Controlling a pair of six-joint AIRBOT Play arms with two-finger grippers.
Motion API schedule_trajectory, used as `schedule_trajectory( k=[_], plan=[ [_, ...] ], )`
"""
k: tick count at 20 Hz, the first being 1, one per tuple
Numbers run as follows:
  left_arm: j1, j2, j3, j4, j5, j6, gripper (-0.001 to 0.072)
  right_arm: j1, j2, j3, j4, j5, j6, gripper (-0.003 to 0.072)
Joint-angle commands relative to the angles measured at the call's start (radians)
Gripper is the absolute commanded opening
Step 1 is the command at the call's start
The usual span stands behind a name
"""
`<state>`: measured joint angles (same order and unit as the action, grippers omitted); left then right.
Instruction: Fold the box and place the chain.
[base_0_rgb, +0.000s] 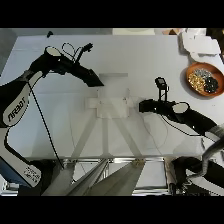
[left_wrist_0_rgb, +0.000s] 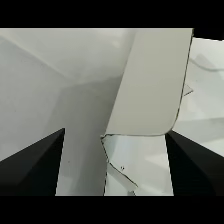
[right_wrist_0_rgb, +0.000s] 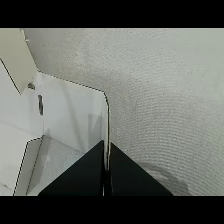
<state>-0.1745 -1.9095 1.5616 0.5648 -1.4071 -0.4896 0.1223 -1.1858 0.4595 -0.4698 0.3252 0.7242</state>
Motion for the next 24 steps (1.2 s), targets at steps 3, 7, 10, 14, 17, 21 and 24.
schedule_trajectory(
  k=[3, 7, 10, 14, 17, 21, 24],
  plan=[
    [-0.052, -0.006, 0.005, 0.108, 0.005, 0.07, 0.0669, 0.001, 0.0, 0.001, 0.0, 0.0, 0.0, 0.0012],
    [-0.082, -0.006, 0.005, 0.106, 0.038, 0.13, 0.0624, 0.001, -0.001, 0.001, 0.0, 0.0, 0.0, 0.0012],
    [-0.087, -0.007, 0.005, 0.115, 0.063, 0.129, 0.0626, 0.001, -0.001, 0.001, 0.0, 0.0, 0.0, 0.0012],
    [-0.089, -0.007, 0.004, 0.151, 0.069, 0.127, 0.0598, 0.001, -0.001, 0.001, 0.0, 0.0, 0.0, 0.0012],
    [-0.089, -0.007, 0.004, 0.15, 0.056, 0.127, 0.0483, 0.001, -0.001, 0.001, 0.0, 0.0, 0.0, 0.0012],
    [-0.089, -0.008, 0.004, 0.151, 0.019, 0.128, 0.0407, 0.001, 0.0, 0.001, 0.0, 0.0, 0.0, 0.0012],
    [-0.089, -0.008, 0.004, 0.15, 0.017, 0.128, 0.0319, 0.001, 0.0, 0.001, 0.0, 0.0, 0.0, 0.0012]
  ],
)
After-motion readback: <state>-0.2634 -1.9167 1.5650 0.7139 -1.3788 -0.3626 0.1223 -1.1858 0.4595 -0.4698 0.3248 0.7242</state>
